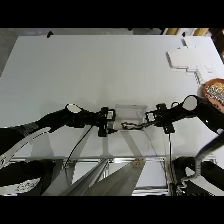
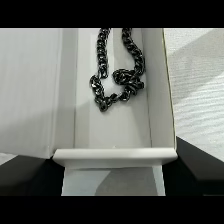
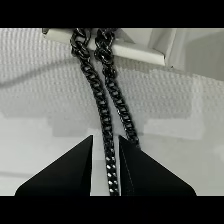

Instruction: Fold the box and place the chain.

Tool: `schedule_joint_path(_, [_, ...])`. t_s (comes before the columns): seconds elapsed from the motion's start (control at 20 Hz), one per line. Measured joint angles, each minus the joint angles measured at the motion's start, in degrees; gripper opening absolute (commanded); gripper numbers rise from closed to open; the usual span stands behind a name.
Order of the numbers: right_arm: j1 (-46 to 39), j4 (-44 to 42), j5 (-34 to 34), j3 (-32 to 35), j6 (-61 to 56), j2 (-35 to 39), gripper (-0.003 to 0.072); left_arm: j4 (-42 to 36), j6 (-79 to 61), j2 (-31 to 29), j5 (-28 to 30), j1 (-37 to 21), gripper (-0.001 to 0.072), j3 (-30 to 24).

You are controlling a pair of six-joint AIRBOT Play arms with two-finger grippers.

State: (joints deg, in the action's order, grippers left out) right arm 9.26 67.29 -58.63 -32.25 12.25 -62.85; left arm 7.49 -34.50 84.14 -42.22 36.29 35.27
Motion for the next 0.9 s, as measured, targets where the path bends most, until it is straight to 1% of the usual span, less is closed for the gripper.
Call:
schedule_joint_path(0.25, [0.0,-0.17,3.08,0.92,1.33,-1.05,0.0179,0.02,-0.02,0.0,0.0,0.0,0.0029,0.0])
schedule_joint_path(0.5, [-0.02,-0.24,4.42,1.16,1.73,-3.13,0.0176,0.0,-0.02,0.0,0.0,0.0,0.0029,0.0])
schedule_joint_path(0.55, [-0.04,-0.33,4.5,1.11,1.75,-3.45,0.0164,0.02,-0.02,0.0,0.0,0.0,0.0029,0.0])
schedule_joint_path(0.6, [-0.04,-0.33,4.5,1.09,1.75,-3.74,0.0075,0.0,-0.02,0.0,0.0,0.0,0.0029,0.0])
schedule_joint_path(0.65, [-0.04,-0.28,4.28,1.16,1.79,-3.89,0.0016,0.0,-0.02,0.0,0.0,0.0,0.0029,0.0])
schedule_joint_path(0.8, [-0.02,0.15,4.13,1.29,1.25,-2.82,0.0016,0.0,-0.02,0.0,0.0,0.0,0.0029,0.0])
schedule_joint_path(0.9, [-0.04,1.03,2.93,1.25,-0.22,-0.55,0.0016,0.02,-0.02,0.0,0.0,0.0,0.0029,0.0])
